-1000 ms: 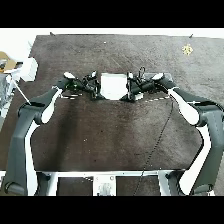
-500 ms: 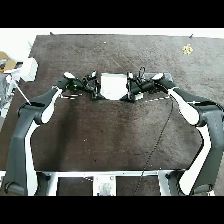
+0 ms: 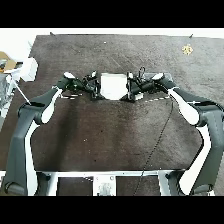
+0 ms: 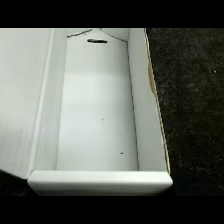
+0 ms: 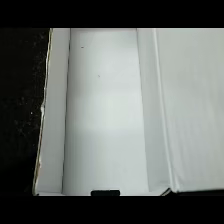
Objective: Fold the box and place the chain.
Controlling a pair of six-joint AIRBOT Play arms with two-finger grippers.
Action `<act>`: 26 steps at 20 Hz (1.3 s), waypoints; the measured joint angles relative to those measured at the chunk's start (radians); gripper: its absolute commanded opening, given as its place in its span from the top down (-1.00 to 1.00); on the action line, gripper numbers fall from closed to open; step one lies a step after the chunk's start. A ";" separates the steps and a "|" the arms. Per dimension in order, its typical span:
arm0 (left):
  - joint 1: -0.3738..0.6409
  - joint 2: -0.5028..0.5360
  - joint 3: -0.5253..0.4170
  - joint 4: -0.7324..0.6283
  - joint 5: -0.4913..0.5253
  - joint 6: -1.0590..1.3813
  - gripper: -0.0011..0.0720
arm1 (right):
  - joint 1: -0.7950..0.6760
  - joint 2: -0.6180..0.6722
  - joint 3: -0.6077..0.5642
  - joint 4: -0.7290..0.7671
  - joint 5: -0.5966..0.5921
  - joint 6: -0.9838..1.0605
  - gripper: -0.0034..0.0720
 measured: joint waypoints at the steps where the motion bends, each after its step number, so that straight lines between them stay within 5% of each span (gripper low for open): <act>1: 0.000 0.000 0.000 0.000 0.000 0.000 0.42 | 0.000 0.004 0.000 -0.001 0.003 0.002 -0.90; 12: 0.000 0.000 0.000 0.000 0.001 0.000 0.41 | -0.002 0.182 -0.001 -0.315 0.015 0.283 -0.86; 16: 0.000 0.000 0.000 0.000 0.000 0.000 0.41 | -0.005 0.265 -0.001 -0.313 0.047 0.411 0.40; 18: 0.000 0.000 0.000 0.000 0.000 0.000 0.41 | -0.002 0.278 -0.001 -0.232 0.075 0.435 0.83; 26: 0.000 0.000 0.000 0.000 0.000 0.000 0.41 | 0.006 0.195 -0.001 0.080 -0.158 0.361 0.85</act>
